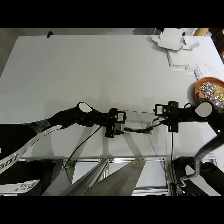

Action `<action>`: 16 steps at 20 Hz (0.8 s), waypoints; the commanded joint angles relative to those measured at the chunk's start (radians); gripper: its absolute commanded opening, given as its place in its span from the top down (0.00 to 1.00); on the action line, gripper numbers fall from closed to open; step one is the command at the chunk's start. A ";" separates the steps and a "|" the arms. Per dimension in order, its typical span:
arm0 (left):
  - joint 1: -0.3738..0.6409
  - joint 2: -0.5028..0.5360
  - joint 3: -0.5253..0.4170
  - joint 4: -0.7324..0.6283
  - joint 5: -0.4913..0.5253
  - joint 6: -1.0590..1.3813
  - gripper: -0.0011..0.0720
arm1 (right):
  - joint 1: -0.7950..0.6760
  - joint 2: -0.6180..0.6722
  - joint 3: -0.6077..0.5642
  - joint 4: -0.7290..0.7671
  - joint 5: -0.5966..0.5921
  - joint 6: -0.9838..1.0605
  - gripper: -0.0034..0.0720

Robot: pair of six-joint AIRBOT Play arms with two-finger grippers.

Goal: Fold the box and place the chain.

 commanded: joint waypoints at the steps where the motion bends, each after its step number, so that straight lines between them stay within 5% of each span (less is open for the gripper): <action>1: 0.001 0.000 0.000 0.000 0.000 0.000 0.52 | -0.002 -0.077 -0.003 -0.010 -0.074 -0.120 0.52; 7: 0.001 0.000 0.000 0.000 0.000 0.000 0.52 | -0.002 -0.130 -0.003 -0.013 -0.109 -0.159 0.54; 12: 0.001 0.000 0.000 0.000 0.000 0.000 0.52 | -0.002 -0.134 -0.003 -0.013 -0.112 -0.159 0.70; 16: 0.001 0.000 0.000 0.000 0.000 0.000 0.52 | -0.002 -0.106 -0.003 -0.026 -0.085 -0.158 0.93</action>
